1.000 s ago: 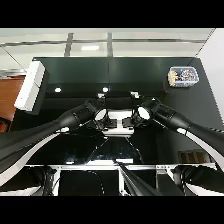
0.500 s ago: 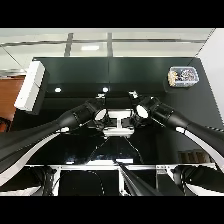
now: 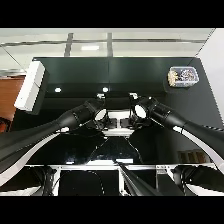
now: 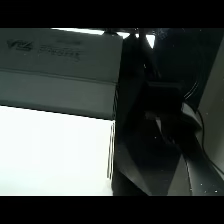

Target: Fold the box and place the chain.

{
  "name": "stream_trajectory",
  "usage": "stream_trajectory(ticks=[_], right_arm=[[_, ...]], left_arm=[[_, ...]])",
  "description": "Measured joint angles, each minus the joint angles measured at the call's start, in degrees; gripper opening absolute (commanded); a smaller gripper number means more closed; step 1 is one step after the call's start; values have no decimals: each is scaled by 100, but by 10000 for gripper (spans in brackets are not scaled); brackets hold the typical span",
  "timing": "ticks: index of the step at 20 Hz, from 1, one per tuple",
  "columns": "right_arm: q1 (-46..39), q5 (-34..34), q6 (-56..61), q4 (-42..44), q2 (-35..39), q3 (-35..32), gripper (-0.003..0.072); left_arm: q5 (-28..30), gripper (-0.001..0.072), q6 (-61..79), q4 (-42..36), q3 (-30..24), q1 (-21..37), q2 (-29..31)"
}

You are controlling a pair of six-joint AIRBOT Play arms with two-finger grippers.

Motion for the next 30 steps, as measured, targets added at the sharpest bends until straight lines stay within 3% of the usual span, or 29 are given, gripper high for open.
stream_trajectory(ticks=[3, 4, 5, 11, 12, 13, 15, 18, 19, 20, 21, 26, 30], right_arm=[[0, 17, 17, 55, -33, 9, 51], [0, 17, 4, 70, -39, 20, 168], [2, 26, -11, 162, -70, 24, 206], [7, 87, 17, 74, -50, 234, 192], [7, 109, 17, 50, -50, 251, 150], [7, 118, 20, 7, -50, 260, 61], [4, 166, 66, -81, -50, 275, 15], [7, 170, 61, -138, -50, 284, 15], [7, 184, 55, -153, -50, 286, 32], [7, 223, 35, -184, -50, 286, 244], [7, 232, 0, -188, -44, 291, 384], [-7, 492, -271, -505, 271, 291, 382], [-33, 787, -802, -1038, 1224, 291, 372]], left_arm=[[4, 32, 9, 7, 2, 0, 0], [13, 31, 17, 13, 0, 0, 0], [44, 31, 61, 39, 0, 0, 0], [46, 31, 4, 26, 0, 4, 0], [42, 31, 4, 24, 2, 4, 0], [42, 32, 4, 20, 0, 4, 0], [37, 31, -2, -4, 2, 4, 0], [44, 32, -4, -17, 2, 4, 0], [44, 32, -2, -17, 2, 4, 0], [48, 31, 0, -17, 2, 4, 0], [63, 31, 52, 2, 2, 2, -2], [42, 32, 22, -2, 2, 0, -2], [37, 32, 20, 2, 2, 0, -2]])
